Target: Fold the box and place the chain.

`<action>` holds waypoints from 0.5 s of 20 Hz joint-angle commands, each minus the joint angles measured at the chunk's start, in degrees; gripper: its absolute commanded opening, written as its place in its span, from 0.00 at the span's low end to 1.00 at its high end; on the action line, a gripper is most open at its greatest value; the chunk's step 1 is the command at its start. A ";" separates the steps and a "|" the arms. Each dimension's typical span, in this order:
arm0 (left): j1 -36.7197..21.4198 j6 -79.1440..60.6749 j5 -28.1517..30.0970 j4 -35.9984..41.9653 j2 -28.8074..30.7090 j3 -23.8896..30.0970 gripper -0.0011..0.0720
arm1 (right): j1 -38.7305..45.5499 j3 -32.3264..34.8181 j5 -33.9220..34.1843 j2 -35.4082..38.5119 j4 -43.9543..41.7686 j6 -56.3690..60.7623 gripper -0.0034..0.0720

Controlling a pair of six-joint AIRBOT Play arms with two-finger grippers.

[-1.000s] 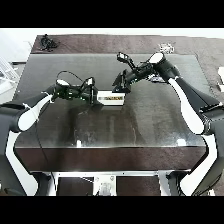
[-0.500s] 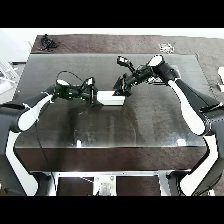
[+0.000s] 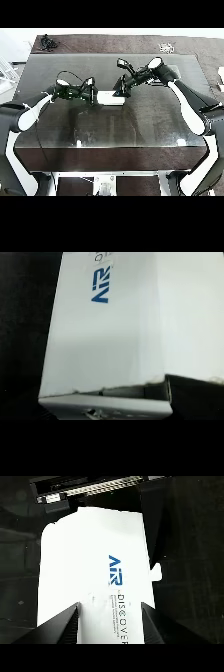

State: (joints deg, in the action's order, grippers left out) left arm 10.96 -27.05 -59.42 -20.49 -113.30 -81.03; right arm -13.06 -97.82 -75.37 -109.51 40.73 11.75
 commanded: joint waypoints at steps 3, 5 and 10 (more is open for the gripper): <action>-0.04 0.00 0.02 -0.02 0.04 0.02 0.75 | -0.02 0.07 -4.26 1.70 -0.17 -0.42 0.64; -0.04 0.00 0.02 -0.02 0.04 0.02 0.75 | 0.07 1.01 -5.20 3.87 -0.15 -0.44 0.64; -0.04 0.00 0.02 -0.02 0.04 0.02 0.75 | 1.36 7.91 -2.38 8.33 0.07 -2.99 0.60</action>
